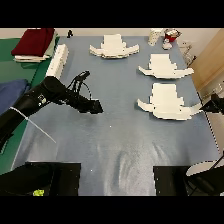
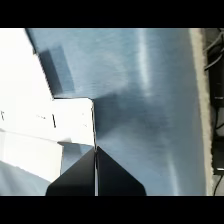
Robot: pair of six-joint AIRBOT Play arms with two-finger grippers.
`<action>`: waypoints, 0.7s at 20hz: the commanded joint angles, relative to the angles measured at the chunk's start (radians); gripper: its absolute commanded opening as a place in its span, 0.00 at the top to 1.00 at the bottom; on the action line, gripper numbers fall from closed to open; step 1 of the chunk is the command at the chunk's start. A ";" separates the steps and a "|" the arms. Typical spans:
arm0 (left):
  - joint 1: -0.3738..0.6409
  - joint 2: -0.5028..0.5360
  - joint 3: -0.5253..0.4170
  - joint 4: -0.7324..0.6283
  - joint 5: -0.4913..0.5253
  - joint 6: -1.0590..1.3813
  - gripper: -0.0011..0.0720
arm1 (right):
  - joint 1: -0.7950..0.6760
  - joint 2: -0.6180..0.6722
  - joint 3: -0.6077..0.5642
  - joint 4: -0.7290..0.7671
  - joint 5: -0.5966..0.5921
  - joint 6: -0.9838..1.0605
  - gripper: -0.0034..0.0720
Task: Fold the box.
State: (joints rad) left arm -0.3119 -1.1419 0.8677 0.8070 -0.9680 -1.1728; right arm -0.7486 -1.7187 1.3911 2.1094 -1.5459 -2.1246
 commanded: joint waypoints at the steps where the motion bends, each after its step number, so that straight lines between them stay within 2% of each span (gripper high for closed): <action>1: 0.000 0.000 0.000 0.000 -0.004 0.001 0.24 | 0.061 0.000 0.001 0.082 -0.042 -0.015 0.95; 4: 0.000 0.000 0.000 0.000 -0.007 0.002 0.24 | 0.133 0.007 0.000 0.153 -0.080 0.004 0.95; 7: 0.000 0.000 0.000 0.001 -0.008 0.003 0.24 | 0.224 0.057 -0.037 0.158 -0.073 0.041 0.95; 9: 0.002 0.000 0.000 0.002 -0.008 0.006 0.24 | 0.284 0.134 -0.121 0.158 -0.021 0.056 0.95; 12: 0.002 0.000 0.000 0.005 -0.013 0.014 0.24 | 0.356 0.275 -0.314 0.154 0.033 0.089 0.96; 14: 0.002 0.000 0.000 0.005 -0.021 0.014 0.24 | 0.394 0.379 -0.469 0.149 0.141 0.116 0.95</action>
